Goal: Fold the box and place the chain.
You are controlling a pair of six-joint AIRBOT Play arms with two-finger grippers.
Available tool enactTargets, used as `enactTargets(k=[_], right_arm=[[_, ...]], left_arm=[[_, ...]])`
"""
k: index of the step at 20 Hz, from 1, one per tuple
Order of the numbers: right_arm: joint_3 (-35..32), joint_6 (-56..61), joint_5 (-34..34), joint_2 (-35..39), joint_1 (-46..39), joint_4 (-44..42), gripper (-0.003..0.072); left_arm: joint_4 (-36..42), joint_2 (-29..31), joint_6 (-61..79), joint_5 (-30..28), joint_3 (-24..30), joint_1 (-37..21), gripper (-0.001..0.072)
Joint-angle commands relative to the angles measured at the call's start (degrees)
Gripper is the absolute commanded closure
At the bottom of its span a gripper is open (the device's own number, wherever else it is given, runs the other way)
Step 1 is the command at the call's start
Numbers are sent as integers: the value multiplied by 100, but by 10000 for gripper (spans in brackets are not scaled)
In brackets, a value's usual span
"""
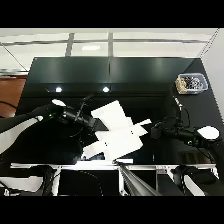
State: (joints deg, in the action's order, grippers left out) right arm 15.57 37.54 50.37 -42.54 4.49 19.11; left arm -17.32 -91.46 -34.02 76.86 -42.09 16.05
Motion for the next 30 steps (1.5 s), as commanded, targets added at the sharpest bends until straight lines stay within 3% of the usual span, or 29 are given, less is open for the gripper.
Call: enactTargets(k=[1,3,5,8,10,12,16,19,21,23,25,27,30], right_arm=[[-4,52,-9,7,4,-2,668],[-4,63,-11,7,4,0,668],[-4,81,-9,4,4,0,668],[-4,105,-7,7,4,11,668],[-4,236,-17,7,2,81,643],[15,675,-85,7,-31,286,52],[756,721,636,7,-719,1550,38],[1510,723,852,7,-1283,2625,39],[1641,671,824,7,-1475,2754,40],[1639,-109,846,4,-1405,3311,79],[1637,-278,922,4,-1233,3829,79],[1637,-511,920,2,-1008,3783,78],[1604,-1038,804,0,-529,3644,78]], left_arm=[[-684,-177,293,271,-404,210,282],[-957,-177,415,313,-516,254,434],[-1250,-177,417,313,-586,243,440],[-1294,-177,605,286,-603,256,684],[-1287,-177,667,221,-603,256,683],[-1290,-168,664,195,-603,256,684],[-1609,293,664,177,-603,304,686],[-2411,1180,780,-647,-573,708,686],[-2465,1617,1974,-1174,-505,1137,685],[-2940,1668,3329,-1303,-542,1530,685],[-3145,1635,3303,-2092,-492,1775,685],[-3136,1521,3230,-2774,-485,1880,684],[-3187,1373,3228,-2990,-487,1884,684]])
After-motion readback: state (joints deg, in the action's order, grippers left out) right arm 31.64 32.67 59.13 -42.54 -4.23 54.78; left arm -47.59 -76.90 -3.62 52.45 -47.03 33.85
